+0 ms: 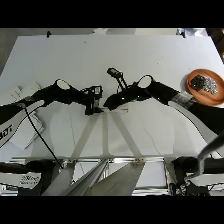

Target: Fold the box and place the chain.

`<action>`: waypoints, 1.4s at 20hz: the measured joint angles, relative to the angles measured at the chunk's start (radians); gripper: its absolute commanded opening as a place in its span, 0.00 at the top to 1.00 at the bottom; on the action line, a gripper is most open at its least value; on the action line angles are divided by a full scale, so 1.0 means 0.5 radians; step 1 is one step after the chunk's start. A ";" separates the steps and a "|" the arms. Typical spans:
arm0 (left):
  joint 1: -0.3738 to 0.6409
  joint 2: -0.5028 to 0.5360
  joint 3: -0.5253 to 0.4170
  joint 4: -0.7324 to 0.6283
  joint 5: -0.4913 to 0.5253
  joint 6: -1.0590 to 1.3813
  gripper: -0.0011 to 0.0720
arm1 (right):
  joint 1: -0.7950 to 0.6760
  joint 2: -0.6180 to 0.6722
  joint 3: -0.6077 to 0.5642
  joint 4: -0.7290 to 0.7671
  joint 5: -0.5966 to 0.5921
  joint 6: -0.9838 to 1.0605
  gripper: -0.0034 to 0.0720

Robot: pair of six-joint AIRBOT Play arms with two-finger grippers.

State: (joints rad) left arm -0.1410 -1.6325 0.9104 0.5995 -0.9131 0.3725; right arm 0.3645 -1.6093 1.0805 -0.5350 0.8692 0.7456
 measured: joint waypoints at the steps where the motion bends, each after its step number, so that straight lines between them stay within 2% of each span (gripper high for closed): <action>1: 0.000 0.000 0.000 0.000 0.000 0.000 0.96 | 0.000 -0.010 0.000 0.005 0.001 0.008 0.94; 9: 0.000 0.000 0.000 0.000 0.000 0.001 0.96 | 0.001 -0.003 -0.001 -0.014 -0.008 0.034 0.94; 16: 0.000 0.000 0.000 0.000 0.000 0.001 0.96 | -0.195 0.272 -0.001 -0.037 -0.032 0.030 0.94; 20: 0.000 0.000 0.000 0.000 0.000 0.001 0.96 | -0.340 0.349 -0.012 -0.099 0.085 0.032 0.95; 28: 0.000 0.000 0.000 0.000 0.000 0.001 0.96 | -0.391 0.377 -0.252 -0.141 0.043 0.053 0.95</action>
State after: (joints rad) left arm -0.1410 -1.6325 0.9104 0.5995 -0.9131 0.3729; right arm 0.1692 -1.4208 0.9546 -0.6056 0.8909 0.7719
